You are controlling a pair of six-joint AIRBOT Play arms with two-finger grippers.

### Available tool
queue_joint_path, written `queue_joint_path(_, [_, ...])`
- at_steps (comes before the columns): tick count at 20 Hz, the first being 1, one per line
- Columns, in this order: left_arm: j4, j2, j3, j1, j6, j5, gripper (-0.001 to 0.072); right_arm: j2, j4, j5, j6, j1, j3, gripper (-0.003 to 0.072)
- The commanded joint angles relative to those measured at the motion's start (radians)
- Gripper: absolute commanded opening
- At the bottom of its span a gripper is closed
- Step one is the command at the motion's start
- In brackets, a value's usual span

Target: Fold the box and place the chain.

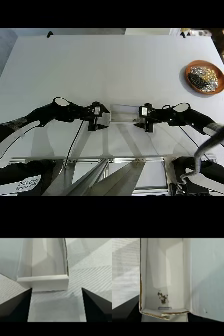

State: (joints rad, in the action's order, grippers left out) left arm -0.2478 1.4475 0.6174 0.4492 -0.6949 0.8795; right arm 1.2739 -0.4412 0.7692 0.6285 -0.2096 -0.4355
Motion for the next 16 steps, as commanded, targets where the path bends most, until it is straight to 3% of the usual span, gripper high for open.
queue_joint_path(1, [-0.032,0.007,0.005,0.003,0.035,0.015,0.0701,0.000,0.000,0.001,0.001,-0.001,0.000,0.0318])
queue_joint_path(9, [-0.146,-0.034,0.005,-0.092,0.150,0.049,0.0701,0.000,0.000,0.001,0.001,-0.001,0.000,0.0318])
queue_joint_path(16, [-0.043,-0.027,0.006,-0.080,0.054,0.069,0.0702,0.000,0.000,0.001,0.001,-0.001,0.000,0.0318])
